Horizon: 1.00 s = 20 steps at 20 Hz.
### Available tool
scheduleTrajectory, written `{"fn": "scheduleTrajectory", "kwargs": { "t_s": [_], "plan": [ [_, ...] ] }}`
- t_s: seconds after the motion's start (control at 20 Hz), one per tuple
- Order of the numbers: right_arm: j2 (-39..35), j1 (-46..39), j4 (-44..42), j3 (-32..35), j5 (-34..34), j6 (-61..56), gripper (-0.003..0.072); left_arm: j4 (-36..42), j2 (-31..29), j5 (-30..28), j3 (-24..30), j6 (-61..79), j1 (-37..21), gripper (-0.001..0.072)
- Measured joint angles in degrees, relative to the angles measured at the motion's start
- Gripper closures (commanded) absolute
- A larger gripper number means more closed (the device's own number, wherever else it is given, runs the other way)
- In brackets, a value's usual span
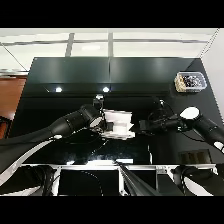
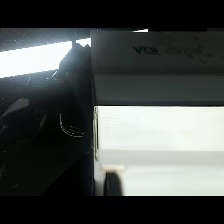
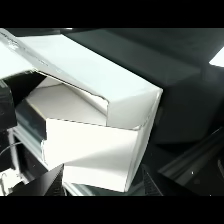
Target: Fold the box and place the chain.
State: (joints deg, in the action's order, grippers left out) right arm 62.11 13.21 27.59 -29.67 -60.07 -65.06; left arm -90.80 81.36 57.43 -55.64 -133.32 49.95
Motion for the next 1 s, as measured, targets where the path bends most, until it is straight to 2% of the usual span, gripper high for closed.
{"fn": "scheduleTrajectory", "kwargs": {
  "t_s": [0.35,0.4,0.45,0.75,1.0],
  "plan": [
    [0.02,6.8,1.51,-1.62,7.72,-3.91,0.0128,0.0,0.0,0.0,0.0,0.0,0.0,0.0681],
    [0.02,7.54,3.08,-2.05,8.35,-5.33,0.0206,0.02,0.0,0.0,0.0,0.0,0.0,0.0681],
    [0.04,8.41,5.38,-2.64,9.05,-7.43,0.0248,0.02,0.0,0.0,0.0,0.0,-0.02,0.0681],
    [1.01,14.16,20.24,-7.76,12.26,-21.0,0.0248,0.0,0.0,0.0,0.0,0.0,0.0,0.0681],
    [6.03,20.13,29.46,-13.51,11.32,-29.66,0.0248,0.02,0.0,-0.02,0.0,0.0,0.0,0.0681]
  ]
}}
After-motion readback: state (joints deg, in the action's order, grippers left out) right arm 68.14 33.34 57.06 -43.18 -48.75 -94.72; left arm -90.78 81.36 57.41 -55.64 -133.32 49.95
